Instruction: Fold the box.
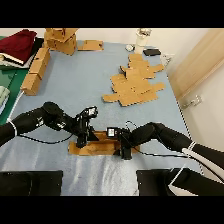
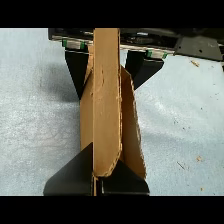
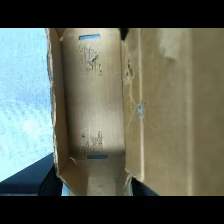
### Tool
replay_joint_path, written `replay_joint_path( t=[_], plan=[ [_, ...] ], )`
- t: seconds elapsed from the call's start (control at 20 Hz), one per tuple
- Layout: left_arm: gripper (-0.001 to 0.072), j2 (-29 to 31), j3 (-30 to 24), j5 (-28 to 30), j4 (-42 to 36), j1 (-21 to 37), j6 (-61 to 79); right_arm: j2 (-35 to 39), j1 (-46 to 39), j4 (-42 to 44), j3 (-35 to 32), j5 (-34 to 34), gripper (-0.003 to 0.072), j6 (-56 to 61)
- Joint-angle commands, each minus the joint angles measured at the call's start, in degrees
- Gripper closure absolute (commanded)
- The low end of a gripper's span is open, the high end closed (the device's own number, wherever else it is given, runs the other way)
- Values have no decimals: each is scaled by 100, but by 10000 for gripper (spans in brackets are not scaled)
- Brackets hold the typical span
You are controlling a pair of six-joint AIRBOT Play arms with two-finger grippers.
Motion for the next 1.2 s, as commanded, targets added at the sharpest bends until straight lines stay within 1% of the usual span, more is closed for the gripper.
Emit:
replay_joint_path(
  t=[0.0,0.8,1.1,1.15],
  plan=[
    [698,-2,-2,2,0,0,0,-2,7,-7,-2,-26,192,2],
    [698,-2,-2,52,-173,0,4,-2,7,-17,-2,-46,192,2],
    [696,-2,-2,-50,-168,0,-4,-2,7,-17,-2,-46,192,2],
    [586,-2,-2,-37,-168,4,-74,-2,7,-17,-2,-46,192,2]
  ],
)
